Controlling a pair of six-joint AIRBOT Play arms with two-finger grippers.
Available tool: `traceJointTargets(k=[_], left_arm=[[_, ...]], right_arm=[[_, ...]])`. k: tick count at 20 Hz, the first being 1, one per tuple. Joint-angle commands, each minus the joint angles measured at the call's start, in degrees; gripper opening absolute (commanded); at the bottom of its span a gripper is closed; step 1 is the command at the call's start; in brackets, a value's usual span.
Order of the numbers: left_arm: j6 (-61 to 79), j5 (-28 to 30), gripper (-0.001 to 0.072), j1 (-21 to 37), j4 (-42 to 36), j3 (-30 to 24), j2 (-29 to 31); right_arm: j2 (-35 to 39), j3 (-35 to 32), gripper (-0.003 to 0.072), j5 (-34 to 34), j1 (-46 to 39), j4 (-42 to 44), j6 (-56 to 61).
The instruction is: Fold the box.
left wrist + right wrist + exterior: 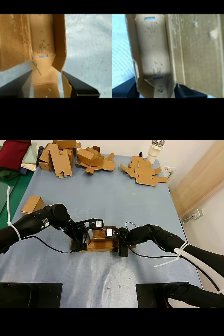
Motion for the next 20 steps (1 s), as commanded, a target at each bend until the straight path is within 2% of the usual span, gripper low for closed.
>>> traceJointTargets(k=[1,2,3,4,5,9,10,11,18,19,20], left_arm=[[-3.7,2.6,0.0534,-1.0,-0.1,0.0,0.0],[-4.6,2.6,0.0533,-1.0,-0.1,0.0,0.0],[-4.8,2.6,0.0499,-1.0,-0.1,0.0,0.0],[-4.7,2.2,0.0388,-1.0,-0.1,0.0,0.0],[-4.2,1.4,0.034,-1.0,-0.1,0.0,0.0],[-4.1,1.2,0.0337,-1.0,-0.1,0.0,0.0],[-4.1,1.3,0.0249,-1.0,-0.1,0.0,0.0],[-4.1,1.2,0.0117,-1.0,-0.1,0.0,0.0],[-4.8,1.1,0.0109,-1.0,0.1,-0.1,-0.1],[-5.2,1.1,0.001,-0.9,0.5,-0.1,-0.1],[-5.6,1.3,0.0012,-0.4,0.5,-0.2,-0.1]], right_arm=[[0.0,0.0,0.0521,0.0,0.0,0.0,0.0],[0.0,0.0,0.0521,0.0,0.0,0.0,0.0],[0.0,0.0,0.052,0.0,0.0,0.0,0.0],[0.0,0.0,0.0521,0.0,0.0,0.0,0.0],[0.0,0.0,0.0521,0.0,0.0,0.0,0.0],[0.0,0.0,0.0521,0.0,0.0,0.0,0.0],[0.0,0.0,0.0521,0.0,0.0,0.0,0.0],[0.0,0.0,0.0521,0.0,0.0,0.0,0.0],[0.0,0.0,0.0521,0.0,0.0,0.0,0.0],[0.0,0.0,0.0521,0.0,0.0,0.0,0.0],[0.0,0.0,0.0521,0.0,0.0,0.0,0.0]])
